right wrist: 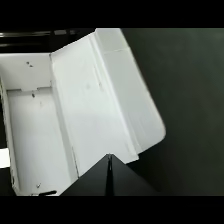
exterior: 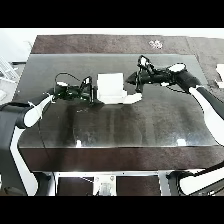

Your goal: Fold the box and place the chain.

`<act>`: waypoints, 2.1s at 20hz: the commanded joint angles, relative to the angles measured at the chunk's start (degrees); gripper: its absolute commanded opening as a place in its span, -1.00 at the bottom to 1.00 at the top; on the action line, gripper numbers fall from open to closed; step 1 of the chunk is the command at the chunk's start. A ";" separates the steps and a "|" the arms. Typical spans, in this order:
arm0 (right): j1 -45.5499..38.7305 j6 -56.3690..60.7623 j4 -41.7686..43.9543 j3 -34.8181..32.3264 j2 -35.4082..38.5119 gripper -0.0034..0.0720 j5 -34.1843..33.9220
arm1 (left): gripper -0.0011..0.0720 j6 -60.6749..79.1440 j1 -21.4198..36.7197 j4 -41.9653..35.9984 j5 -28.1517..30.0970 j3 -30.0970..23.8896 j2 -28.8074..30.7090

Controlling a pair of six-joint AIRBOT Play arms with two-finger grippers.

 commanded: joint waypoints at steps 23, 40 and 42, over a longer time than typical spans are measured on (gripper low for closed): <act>-0.04 -6.23 -0.02 -6.71 -5.01 0.02 0.26 | 0.32 0.09 0.02 -0.04 -0.02 0.00 0.00; 4.02 -13.27 6.12 -6.73 -6.49 0.63 -2.08 | 0.32 0.09 0.02 -0.04 -0.02 0.00 0.00; 4.04 -13.25 5.92 -6.93 -6.49 0.78 -1.92 | 0.32 0.09 0.02 -0.04 -0.04 0.00 0.00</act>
